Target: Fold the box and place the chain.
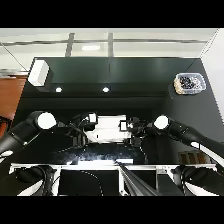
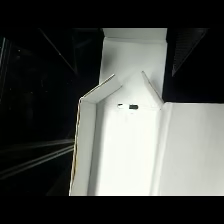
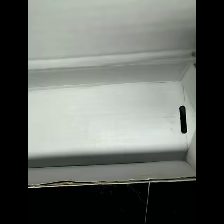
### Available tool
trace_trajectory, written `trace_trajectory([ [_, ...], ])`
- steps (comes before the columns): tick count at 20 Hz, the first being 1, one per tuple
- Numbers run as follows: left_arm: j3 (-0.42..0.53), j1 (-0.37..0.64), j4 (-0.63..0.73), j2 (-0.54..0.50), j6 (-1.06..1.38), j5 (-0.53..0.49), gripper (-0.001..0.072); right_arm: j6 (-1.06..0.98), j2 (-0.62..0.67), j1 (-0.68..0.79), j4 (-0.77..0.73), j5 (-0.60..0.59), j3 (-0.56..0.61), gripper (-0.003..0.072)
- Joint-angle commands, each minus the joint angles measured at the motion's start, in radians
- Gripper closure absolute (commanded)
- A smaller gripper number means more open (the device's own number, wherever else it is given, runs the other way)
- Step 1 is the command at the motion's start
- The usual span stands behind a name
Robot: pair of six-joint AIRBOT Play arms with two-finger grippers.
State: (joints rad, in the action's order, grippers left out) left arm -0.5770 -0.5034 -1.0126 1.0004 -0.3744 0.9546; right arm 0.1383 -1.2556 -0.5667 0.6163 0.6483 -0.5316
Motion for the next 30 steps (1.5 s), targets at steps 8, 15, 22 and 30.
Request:
trace_trajectory([
  [8,0.0,-0.078,0.046,0.091,0.031,-0.085,0.0413,0.0,0.0,-0.001,-0.003,-0.002,0.0,0.0493],
  [15,0.0,-0.079,0.053,0.091,0.031,-0.114,0.0489,0.0,0.0,-0.001,-0.003,-0.002,0.0,0.0493],
  [22,0.0,-0.079,0.23,0.138,0.031,-0.121,0.0489,0.0,0.0,-0.001,-0.003,-0.002,0.0,0.0493],
  [30,0.0,-0.077,0.228,0.158,0.031,-0.142,0.0337,0.0,0.0,-0.001,-0.003,-0.002,0.0,0.0493],
])
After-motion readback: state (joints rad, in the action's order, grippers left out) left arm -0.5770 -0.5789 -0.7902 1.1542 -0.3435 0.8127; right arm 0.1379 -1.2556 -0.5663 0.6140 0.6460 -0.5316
